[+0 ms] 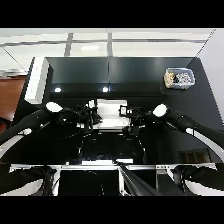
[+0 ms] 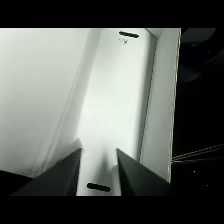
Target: Fold the box and place the chain.
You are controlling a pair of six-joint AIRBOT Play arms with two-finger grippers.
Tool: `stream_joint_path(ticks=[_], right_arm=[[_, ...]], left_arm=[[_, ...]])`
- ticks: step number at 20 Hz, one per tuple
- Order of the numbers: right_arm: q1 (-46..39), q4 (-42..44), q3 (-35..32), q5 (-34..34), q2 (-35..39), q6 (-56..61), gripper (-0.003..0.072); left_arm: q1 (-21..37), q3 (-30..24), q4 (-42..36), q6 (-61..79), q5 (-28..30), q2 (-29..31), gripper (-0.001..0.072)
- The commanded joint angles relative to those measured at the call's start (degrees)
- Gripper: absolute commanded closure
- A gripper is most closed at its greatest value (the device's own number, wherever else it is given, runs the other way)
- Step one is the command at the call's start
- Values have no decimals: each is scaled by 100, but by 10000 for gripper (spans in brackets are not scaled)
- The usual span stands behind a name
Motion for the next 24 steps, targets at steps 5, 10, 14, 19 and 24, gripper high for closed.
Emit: stream_joint_path(ticks=[5, 10, 14, 19, 24], right_arm=[[-2, 0, -2, 2, -2, 2, 492], [-2, 0, -2, 2, -2, 2, 492], [-4, 0, -2, 2, -2, 2, 492], [-4, 0, -2, 2, -2, 2, 492], [-2, 0, -2, 2, -2, 2, 492]], left_arm=[[181, 105, 1364, -973, -17, 501, 686], [1565, 129, 2041, -3960, -205, 1580, 684], [3209, 98, 2024, -7324, -1152, 1338, 684], [4011, 59, 1475, -7720, -2470, 111, 687], [3206, 61, 1320, -7587, -2284, -879, 687]])
